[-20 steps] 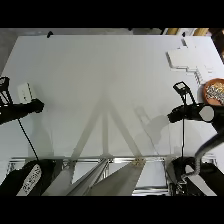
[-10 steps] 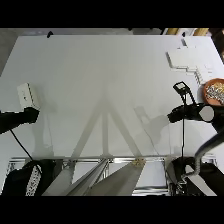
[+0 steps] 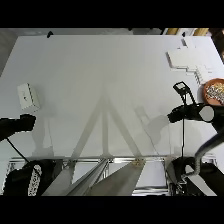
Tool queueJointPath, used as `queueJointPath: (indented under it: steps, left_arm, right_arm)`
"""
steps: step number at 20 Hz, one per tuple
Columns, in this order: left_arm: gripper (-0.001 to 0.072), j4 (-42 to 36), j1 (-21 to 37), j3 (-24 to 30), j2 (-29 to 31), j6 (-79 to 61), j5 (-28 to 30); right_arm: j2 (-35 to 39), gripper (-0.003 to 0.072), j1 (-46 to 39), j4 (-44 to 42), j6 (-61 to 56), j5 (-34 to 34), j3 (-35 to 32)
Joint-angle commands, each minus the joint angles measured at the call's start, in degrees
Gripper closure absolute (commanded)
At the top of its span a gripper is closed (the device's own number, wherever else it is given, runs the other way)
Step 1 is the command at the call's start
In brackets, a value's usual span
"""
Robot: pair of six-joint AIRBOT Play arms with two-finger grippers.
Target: Fold the box and place the chain.
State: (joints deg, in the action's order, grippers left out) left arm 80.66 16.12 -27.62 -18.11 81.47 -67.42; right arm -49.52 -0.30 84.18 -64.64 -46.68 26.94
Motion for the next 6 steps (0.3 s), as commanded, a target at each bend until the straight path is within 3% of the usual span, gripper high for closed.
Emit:
queueJointPath:
  steps: [1,6]
  left_arm:
    - [0.0084,1.31,-0.02,0.0,0.33,0.04,0.46]
    - [0.0084,1.31,-0.02,0.0,0.33,0.04,3.26]
  right_arm:
    - [-0.02,0.0669,-0.02,0.0,-0.02,0.0,-0.02]
    - [-0.02,0.0669,-0.02,0.0,-0.02,0.0,-0.02]
